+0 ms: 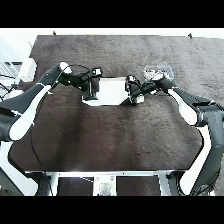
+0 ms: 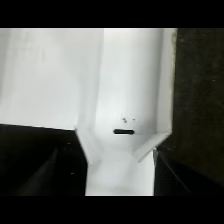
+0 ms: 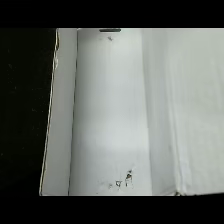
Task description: Fold the box and place the chain.
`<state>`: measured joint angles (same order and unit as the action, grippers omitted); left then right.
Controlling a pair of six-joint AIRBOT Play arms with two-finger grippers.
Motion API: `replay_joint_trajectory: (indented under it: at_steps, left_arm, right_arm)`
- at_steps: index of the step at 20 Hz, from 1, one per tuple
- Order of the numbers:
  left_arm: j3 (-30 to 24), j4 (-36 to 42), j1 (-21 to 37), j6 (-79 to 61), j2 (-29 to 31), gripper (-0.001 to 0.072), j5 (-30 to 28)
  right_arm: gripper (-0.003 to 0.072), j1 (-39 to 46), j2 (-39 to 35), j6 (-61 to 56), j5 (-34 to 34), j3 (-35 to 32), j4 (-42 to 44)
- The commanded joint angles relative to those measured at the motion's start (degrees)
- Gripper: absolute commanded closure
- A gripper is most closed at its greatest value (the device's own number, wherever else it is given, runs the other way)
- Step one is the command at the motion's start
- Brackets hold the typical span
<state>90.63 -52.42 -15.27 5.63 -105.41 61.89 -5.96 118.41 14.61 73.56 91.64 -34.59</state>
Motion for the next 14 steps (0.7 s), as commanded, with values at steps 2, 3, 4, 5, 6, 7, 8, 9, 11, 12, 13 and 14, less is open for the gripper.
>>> replay_joint_trajectory:
  at_steps: [2, 3, 4, 5, 6, 7, 8, 9, 11, 12, 13, 14]
  left_arm:
    - [-0.1, 0.1, 0.0, -1.2, -0.7, 0.0017, 3.3]
    - [-0.1, 0.1, 0.0, -1.2, -1.4, 0.0017, 3.3]
    - [-0.1, 0.2, 0.0, -1.2, -1.8, 0.0017, 3.2]
    - [-0.1, 0.5, 0.0, -1.2, -2.2, 0.0018, 3.1]
    - [-0.1, 0.6, 0.0, -1.2, -2.3, 0.0018, 2.6]
    - [-0.1, 0.6, 0.0, -1.2, -2.4, 0.0018, 1.9]
    - [-0.1, 0.6, 0.0, -1.2, -2.5, 0.0018, 1.5]
    - [-0.1, 0.8, 0.0, -1.2, -2.6, 0.0018, 1.4]
    - [-0.1, 1.0, 0.0, -1.2, -2.8, 0.0019, 1.2]
    - [-0.1, 1.3, 0.0, -1.2, -2.8, 0.002, 0.5]
    - [-0.1, 2.0, 0.0, -1.3, -2.8, 0.0128, 0.0]
    - [-0.1, 2.8, 0.0, -2.3, -2.8, 0.0288, 0.0]
  right_arm:
    - [0.013, 0.0, 0.0, 0.0, 0.0, 0.0, 0.0]
    - [0.013, 0.0, 0.0, 0.0, 0.0, 0.0, 0.0]
    - [0.013, 0.0, 0.0, 0.0, 0.0, 0.0, 0.0]
    - [0.013, 0.0, 0.0, 0.0, 0.0, 0.0, 0.0]
    - [0.013, 0.0, 0.0, 0.0, 0.0, 0.0, 0.0]
    - [0.013, 0.0, 0.0, 0.0, 0.0, 0.0, 0.0]
    - [0.013, 0.0, 0.0, 0.0, 0.0, 0.0, 0.0]
    - [0.013, 0.0, 0.0, 0.0, 0.0, 0.0, 0.0]
    - [0.013, 0.0, 0.0, 0.0, 0.0, 0.0, 0.0]
    - [0.013, 0.0, 0.0, 0.0, 0.0, 0.0, 0.0]
    - [0.013, 0.0, 0.0, 0.0, 0.0, 0.0, 0.0]
    - [0.013, 0.0, 0.0, 0.0, 0.0, 0.0, 0.0]
